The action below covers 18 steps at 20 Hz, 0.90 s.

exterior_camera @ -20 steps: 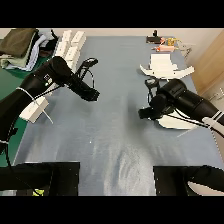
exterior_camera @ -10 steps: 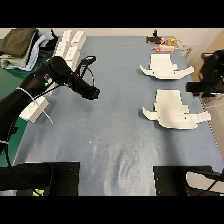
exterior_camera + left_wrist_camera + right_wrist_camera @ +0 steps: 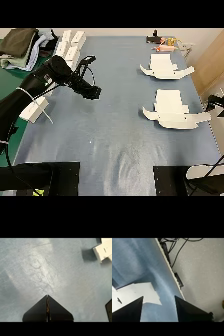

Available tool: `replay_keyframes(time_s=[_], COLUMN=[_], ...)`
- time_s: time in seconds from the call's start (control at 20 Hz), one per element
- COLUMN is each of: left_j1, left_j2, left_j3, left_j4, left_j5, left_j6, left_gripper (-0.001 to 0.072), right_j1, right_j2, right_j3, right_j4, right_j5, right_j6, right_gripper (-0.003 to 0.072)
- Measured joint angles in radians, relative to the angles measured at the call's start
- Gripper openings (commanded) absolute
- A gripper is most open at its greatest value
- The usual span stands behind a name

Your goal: Fold the box.

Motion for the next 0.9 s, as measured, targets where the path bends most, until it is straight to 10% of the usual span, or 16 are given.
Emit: replay_keyframes(time_s=[0.35,0.55,0.9], left_j1=[0.0,0.0,0.011], left_j2=[0.0,0.0,0.0], left_j3=[0.0,0.0,0.0], left_j4=[-0.035,-0.041,-0.043], left_j5=[-0.008,-0.008,-0.004], left_j6=[-0.004,-0.004,-0.039], left_gripper=[0.0018,0.0017,0.0016], right_j1=[-0.051,-0.05,0.092], right_j2=[-0.119,-0.145,-0.109], right_j3=[0.043,0.05,-0.01], right_j4=[0.185,0.312,0.556], right_j5=[-0.05,-0.129,-0.231], right_j6=[-0.193,-0.29,-0.269], right_gripper=[0.0402,0.0002,0.0001])
